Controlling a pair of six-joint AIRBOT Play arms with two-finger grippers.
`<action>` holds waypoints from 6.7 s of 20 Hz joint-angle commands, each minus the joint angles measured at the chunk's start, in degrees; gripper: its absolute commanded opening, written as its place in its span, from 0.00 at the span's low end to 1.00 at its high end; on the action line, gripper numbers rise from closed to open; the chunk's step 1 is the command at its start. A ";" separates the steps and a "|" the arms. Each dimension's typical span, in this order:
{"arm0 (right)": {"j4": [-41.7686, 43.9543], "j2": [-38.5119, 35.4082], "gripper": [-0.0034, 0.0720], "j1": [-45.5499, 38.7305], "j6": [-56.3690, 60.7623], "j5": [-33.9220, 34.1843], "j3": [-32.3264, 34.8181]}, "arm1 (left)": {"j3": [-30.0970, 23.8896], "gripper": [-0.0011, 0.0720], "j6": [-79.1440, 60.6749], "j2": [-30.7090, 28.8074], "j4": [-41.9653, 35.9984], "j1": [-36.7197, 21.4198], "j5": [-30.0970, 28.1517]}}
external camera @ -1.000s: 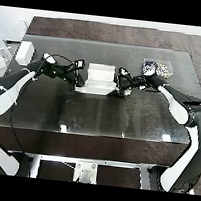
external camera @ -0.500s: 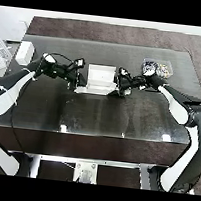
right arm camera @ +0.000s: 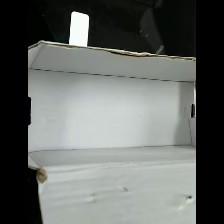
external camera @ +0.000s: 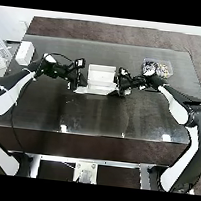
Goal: Fold the box and place the chain.
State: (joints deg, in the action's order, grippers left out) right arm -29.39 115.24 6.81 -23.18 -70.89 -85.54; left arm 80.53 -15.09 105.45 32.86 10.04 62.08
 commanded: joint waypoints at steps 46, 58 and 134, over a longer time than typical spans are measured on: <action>0.04 0.02 0.82 0.00 0.02 0.09 -0.02 | 0.17 0.04 8.59 -4.39 -11.23 -10.03 2.25; 0.04 0.02 0.82 0.00 0.02 0.09 -0.02 | -0.02 0.04 57.13 -6.62 -0.09 -13.05 -2.60; 0.02 0.02 0.82 0.00 0.02 0.09 0.02 | -0.96 0.46 106.77 -6.99 12.66 4.02 -1.62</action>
State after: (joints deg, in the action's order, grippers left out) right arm -29.36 115.24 6.79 -23.18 -70.81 -85.54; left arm 78.56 88.12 98.48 43.42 13.17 60.82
